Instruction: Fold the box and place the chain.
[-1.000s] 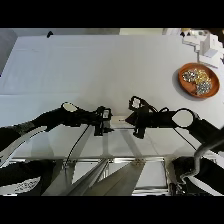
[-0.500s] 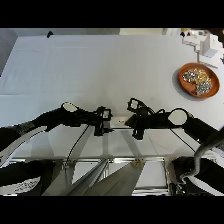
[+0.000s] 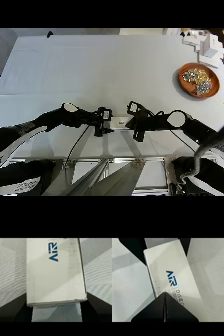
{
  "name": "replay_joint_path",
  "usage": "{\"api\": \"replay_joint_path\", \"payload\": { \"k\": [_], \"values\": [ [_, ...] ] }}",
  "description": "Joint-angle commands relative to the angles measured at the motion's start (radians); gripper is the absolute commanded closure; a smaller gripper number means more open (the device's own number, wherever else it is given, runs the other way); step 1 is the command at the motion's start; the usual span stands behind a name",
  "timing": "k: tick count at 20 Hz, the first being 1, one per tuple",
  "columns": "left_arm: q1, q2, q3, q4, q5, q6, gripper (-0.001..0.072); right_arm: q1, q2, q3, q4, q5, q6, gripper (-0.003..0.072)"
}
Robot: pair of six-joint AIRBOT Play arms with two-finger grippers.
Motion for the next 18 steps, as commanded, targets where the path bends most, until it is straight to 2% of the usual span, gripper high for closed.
{"api": "replay_joint_path", "payload": {
  "k": [1,6,12,15,18],
  "values": [
    [0.001,0.001,0.001,0.000,0.002,0.001,0.0644,0.000,-0.016,-0.002,-0.037,-0.009,0.011,0.0668],
    [0.001,0.001,0.001,0.000,0.002,0.001,0.0644,0.000,-0.010,0.000,-0.035,-0.009,0.010,0.0668],
    [0.001,0.001,0.001,0.000,0.002,0.001,0.0644,-0.004,0.143,0.011,-0.033,-0.053,0.011,0.0669],
    [0.001,0.001,0.001,0.000,0.002,0.001,0.0644,-0.058,0.191,0.011,-0.060,-0.013,0.039,0.0669],
    [0.001,0.001,0.001,0.000,0.002,0.001,0.0644,-0.138,0.213,0.011,-0.166,0.110,0.164,0.0668]
  ]
}}
